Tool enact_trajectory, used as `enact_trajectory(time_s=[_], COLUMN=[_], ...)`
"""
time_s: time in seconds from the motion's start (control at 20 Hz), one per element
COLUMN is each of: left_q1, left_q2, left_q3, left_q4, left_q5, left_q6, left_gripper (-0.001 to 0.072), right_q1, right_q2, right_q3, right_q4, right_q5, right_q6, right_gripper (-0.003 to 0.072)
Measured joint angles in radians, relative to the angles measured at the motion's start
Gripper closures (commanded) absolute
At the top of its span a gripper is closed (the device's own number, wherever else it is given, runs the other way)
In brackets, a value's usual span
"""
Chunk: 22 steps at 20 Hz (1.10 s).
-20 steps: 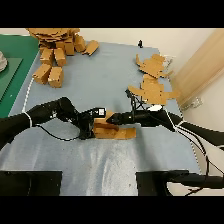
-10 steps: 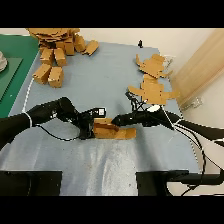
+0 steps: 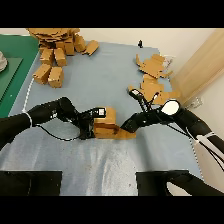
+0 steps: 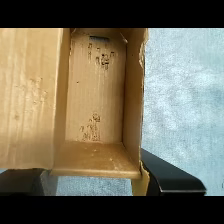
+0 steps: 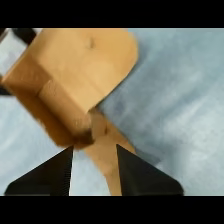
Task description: Fold the box.
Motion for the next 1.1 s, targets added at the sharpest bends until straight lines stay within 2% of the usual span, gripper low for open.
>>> enact_trajectory(time_s=[0.1, 0.2, 0.45, 0.5, 0.55, 0.6, 0.95, 1.0, 1.05, 1.1], left_q1=[0.000, 0.000, 0.000, 0.000, 0.000, 0.000, 0.000, 0.000, 0.000, 0.000], left_q2=[0.000, 0.000, 0.000, 0.000, 0.000, 0.000, 0.000, 0.000, 0.000, 0.000], left_q3=[0.000, 0.000, 0.000, 0.000, 0.000, 0.000, 0.000, 0.000, 0.000, 0.000], left_q4=[0.000, 0.000, -0.003, -0.003, -0.003, -0.003, -0.006, -0.006, -0.006, -0.007], left_q5=[0.000, 0.000, 0.000, 0.000, 0.000, 0.000, 0.000, 0.000, 0.000, 0.000], left_q6=[0.000, 0.000, 0.000, 0.000, 0.000, 0.000, 0.000, 0.000, 0.000, 0.000], left_gripper=[0.0229, 0.0229, 0.0229, 0.0229, 0.0229, 0.0229, 0.0229, 0.0229, 0.0229, 0.0229], right_q1=[0.026, 0.067, 0.159, 0.170, 0.181, 0.192, 0.238, 0.241, 0.241, 0.242], right_q2=[0.024, 0.024, -0.050, -0.068, -0.082, -0.093, -0.118, -0.119, -0.120, -0.120], right_q3=[-0.006, -0.016, -0.026, -0.026, -0.027, -0.027, -0.027, -0.027, -0.027, -0.027], right_q4=[-0.050, -0.076, -0.124, -0.129, -0.131, -0.134, -0.066, -0.051, -0.039, -0.032], right_q5=[0.044, 0.040, -0.108, -0.133, -0.148, -0.166, -0.268, -0.275, -0.281, -0.283], right_q6=[-0.048, -0.112, -0.249, -0.266, -0.279, -0.289, -0.312, -0.313, -0.313, -0.314], right_gripper=[0.0223, 0.0223, 0.0224, 0.0276, 0.0533, 0.0681, 0.0681, 0.0668, 0.0623, 0.0623])
